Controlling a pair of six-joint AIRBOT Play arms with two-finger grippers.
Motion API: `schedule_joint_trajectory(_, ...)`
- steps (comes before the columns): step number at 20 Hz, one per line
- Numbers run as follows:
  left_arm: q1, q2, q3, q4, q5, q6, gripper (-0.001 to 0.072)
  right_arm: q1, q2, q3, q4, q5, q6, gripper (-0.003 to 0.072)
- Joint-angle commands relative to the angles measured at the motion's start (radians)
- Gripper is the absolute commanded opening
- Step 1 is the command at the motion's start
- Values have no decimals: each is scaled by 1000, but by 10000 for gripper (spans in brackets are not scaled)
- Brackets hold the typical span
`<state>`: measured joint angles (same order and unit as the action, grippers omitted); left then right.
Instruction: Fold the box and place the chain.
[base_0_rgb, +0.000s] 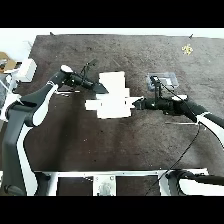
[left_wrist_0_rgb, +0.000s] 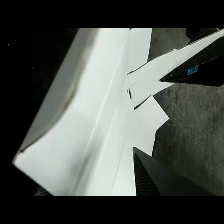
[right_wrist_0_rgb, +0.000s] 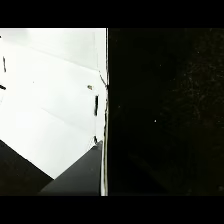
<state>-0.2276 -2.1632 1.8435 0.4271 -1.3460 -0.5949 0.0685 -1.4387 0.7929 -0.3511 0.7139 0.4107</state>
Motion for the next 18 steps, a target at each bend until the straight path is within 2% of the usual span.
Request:
schedule_joint_trajectory(1, 15, -8, 1, -13, -44, 2, 469, 0, 0, 1, 0, -5, 0, 1)
schedule_joint_trajectory(2, 19, -8, 1, -13, -50, 2, 454, 0, 0, 1, 0, -5, 0, 1)
schedule_joint_trajectory(3, 25, -8, 1, -12, -54, 2, 363, 0, 0, 1, 0, -6, 0, 1)
schedule_joint_trajectory(9, 25, -8, 0, -11, -68, 8, 345, 0, 0, 1, 20, -27, 0, 1)
schedule_joint_trajectory(11, 25, -8, 0, -11, -68, 14, 89, 0, 0, 1, 23, -31, 0, 1)
schedule_joint_trajectory(12, 25, -8, 0, -11, -71, 19, 11, 0, 0, 1, 23, -35, 0, 2)
schedule_joint_trajectory(15, 25, -8, 0, -13, -77, 28, 10, 1, 0, 1, 23, -34, 0, 2)
schedule_joint_trajectory(16, 25, -8, 0, -13, -77, 29, 10, 1, 0, 1, 23, -34, 0, 65)
schedule_joint_trajectory(17, 25, -8, 0, -12, -82, 38, 9, 1, 0, 1, 23, -35, -1, 298)
schedule_joint_trajectory(18, 25, -8, 0, -12, -90, 68, 10, -2, 1, 1, 23, -34, -27, 398)
